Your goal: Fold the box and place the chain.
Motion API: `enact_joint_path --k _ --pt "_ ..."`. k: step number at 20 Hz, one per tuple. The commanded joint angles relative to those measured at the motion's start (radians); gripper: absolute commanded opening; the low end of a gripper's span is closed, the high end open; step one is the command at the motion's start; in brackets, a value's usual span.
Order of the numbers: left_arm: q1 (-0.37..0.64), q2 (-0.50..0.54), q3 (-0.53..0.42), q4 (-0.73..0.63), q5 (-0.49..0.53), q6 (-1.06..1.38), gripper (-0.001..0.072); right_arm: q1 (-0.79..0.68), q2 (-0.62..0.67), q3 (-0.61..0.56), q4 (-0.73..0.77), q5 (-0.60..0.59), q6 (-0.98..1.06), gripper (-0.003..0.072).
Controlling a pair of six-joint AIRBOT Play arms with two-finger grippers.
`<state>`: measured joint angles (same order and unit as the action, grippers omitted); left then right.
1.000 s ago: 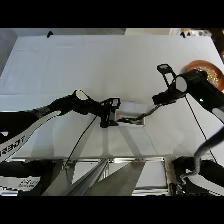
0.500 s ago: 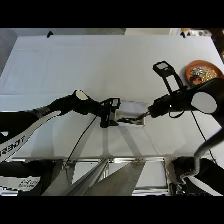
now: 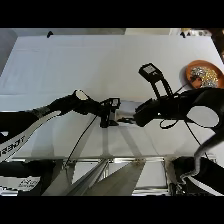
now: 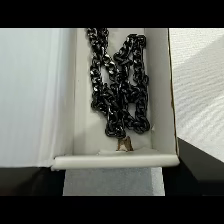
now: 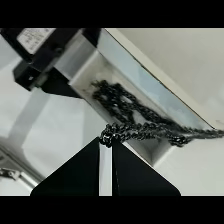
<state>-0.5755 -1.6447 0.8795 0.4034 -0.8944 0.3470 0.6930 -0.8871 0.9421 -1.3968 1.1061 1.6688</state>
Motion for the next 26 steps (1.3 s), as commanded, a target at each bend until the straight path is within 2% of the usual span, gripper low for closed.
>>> enact_joint_path --k 1,10,12,14,18,20,21,26 --pt "0.000 0.001 0.001 0.000 0.000 0.000 0.0211 0.035 -0.037 -0.001 0.025 -0.045 0.006 0.0020" --pt "0.000 0.001 0.001 0.001 0.000 0.000 0.0211 0.079 -0.245 -0.001 0.021 -0.068 -0.002 0.0025" --pt "0.000 0.001 0.001 0.000 0.000 0.000 0.0211 0.079 -0.248 -0.001 0.018 -0.067 -0.002 0.0110" --pt "0.000 0.001 0.001 0.000 0.000 0.000 0.0211 0.077 -0.246 0.000 0.018 -0.057 -0.002 0.0123" --pt "0.000 0.001 0.001 0.000 0.000 0.000 0.0211 0.077 -0.172 0.000 -0.002 -0.045 -0.002 0.0143" --pt "0.000 0.001 0.001 0.000 0.000 0.000 0.0211 0.065 -0.104 0.000 -0.037 -0.017 -0.002 0.0276" --pt "0.000 0.001 0.001 0.000 0.000 0.000 0.0211 0.043 -0.074 0.000 -0.050 0.007 -0.001 0.0319" --pt "0.000 0.001 0.001 0.000 0.000 0.000 0.0211 -0.161 -0.009 0.000 -0.166 0.187 0.003 0.0312"
